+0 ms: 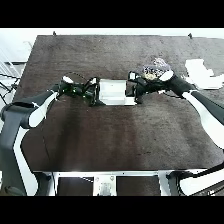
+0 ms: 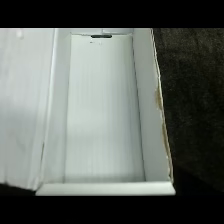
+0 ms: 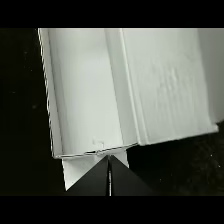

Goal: Fold the box and place the chain.

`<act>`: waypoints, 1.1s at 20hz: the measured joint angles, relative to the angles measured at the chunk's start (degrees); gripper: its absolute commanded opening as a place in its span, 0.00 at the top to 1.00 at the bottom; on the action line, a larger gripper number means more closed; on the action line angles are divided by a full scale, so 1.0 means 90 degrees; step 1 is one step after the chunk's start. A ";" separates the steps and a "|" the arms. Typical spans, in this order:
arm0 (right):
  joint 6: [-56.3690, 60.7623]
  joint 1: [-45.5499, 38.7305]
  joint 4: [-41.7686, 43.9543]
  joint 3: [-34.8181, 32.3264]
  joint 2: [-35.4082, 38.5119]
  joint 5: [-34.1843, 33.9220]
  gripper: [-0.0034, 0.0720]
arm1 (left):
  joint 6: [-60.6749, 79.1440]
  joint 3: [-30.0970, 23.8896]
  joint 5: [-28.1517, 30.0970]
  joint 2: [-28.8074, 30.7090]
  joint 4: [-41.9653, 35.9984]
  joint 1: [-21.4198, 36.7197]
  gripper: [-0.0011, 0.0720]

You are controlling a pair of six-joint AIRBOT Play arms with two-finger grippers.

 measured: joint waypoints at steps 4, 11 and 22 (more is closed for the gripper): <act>0.1222 -0.0376 -0.0107 0.0000 0.0459 0.0160 0.94 | 0.0005 0.0000 0.0000 0.0000 0.0000 0.0000 0.30; 0.4323 -0.1455 -0.0170 -0.0024 0.0520 0.0245 0.94 | 0.0007 0.0000 0.0000 0.0000 0.0000 0.0000 0.30; 0.6475 -0.1270 -0.0015 -0.0058 -0.0631 0.0763 0.94 | 0.0010 0.0000 0.0000 0.0000 0.0000 0.0000 0.30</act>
